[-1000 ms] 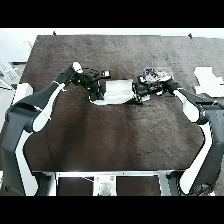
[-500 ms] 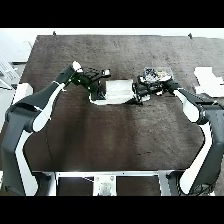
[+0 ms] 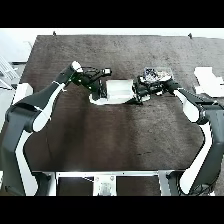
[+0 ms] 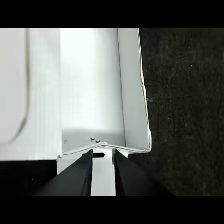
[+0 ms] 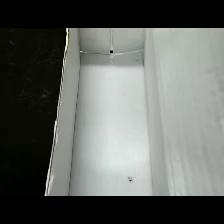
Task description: Fold the box and place the chain.
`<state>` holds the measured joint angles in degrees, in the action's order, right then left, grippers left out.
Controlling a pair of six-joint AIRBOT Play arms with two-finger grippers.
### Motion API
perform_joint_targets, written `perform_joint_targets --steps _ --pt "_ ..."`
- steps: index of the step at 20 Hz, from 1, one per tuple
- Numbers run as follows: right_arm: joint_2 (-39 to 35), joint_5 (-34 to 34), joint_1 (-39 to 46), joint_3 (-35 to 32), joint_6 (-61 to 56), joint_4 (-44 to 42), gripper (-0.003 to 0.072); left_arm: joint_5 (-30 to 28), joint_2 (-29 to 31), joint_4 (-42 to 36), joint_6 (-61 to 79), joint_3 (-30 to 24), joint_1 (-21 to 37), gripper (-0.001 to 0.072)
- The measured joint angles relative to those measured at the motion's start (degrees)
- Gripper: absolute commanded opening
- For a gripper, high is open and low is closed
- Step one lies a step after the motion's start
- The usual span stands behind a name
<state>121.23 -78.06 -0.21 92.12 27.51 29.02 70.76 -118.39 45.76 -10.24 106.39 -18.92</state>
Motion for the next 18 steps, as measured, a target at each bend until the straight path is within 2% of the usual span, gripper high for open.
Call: perform_joint_targets --steps 8,9,10,11,18 --pt "0.0 0.0 0.0 0.0 0.0 0.0 0.0588 -2.1 -1.2 -2.5 1.4 0.0 -1.4 0.0202" --pt "0.0 0.0 0.0 0.0 0.0 0.0 0.0587 -2.2 -1.3 -2.7 1.5 0.0 -1.5 0.0245" --pt "0.0 0.0 0.0 0.0 0.0 0.0 0.0587 -2.3 -1.3 -2.8 1.6 0.0 -1.5 0.0472" --pt "0.0 0.0 0.0 0.0 -0.1 -0.1 0.0588 -2.8 -1.3 -2.9 1.6 0.0 -1.6 0.0576" --pt "0.0 -0.1 0.0 0.0 -0.1 -0.1 0.0587 -2.7 -1.4 -3.0 1.5 0.0 -1.6 0.0578"
